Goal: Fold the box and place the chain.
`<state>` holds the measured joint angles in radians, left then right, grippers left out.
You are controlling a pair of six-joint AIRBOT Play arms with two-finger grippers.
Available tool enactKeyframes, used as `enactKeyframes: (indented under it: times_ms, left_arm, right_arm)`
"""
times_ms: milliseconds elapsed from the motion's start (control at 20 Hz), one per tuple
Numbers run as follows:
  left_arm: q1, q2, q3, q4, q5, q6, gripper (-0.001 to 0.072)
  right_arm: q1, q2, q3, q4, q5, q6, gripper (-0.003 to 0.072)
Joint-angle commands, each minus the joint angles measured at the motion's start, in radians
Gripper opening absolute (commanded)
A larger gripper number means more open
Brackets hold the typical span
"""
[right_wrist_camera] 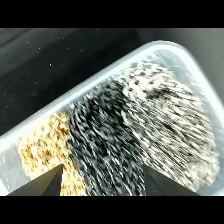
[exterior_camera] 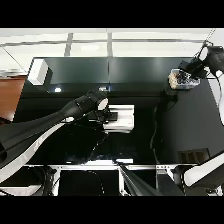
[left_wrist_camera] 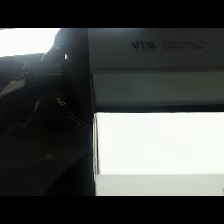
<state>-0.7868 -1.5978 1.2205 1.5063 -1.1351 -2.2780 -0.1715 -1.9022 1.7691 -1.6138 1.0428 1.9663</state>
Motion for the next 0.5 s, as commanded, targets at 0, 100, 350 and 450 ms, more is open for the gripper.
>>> enactKeyframes:
  times_ms: [0, 100, 350, 450]
  left_arm:
    - [0.001, 0.000, 0.001, 0.000, -0.003, 0.000, 0.0025]
    - [0.001, 0.000, 0.001, 0.000, -0.002, 0.000, 0.0025]
    - [0.001, 0.000, 0.001, 0.000, -0.003, 0.000, 0.0025]
    - [0.001, 0.000, 0.001, 0.000, -0.003, 0.000, 0.0025]
  right_arm:
    - [-0.016, -0.100, 0.096, 0.042, 0.043, 0.001, 0.0531]
    - [-0.016, -0.114, 0.095, 0.043, 0.033, 0.001, 0.0530]
    - [-0.016, -0.126, 0.116, 0.043, 0.041, -0.001, 0.0057]
    - [-0.016, -0.116, 0.169, 0.043, 0.071, -0.037, 0.0013]
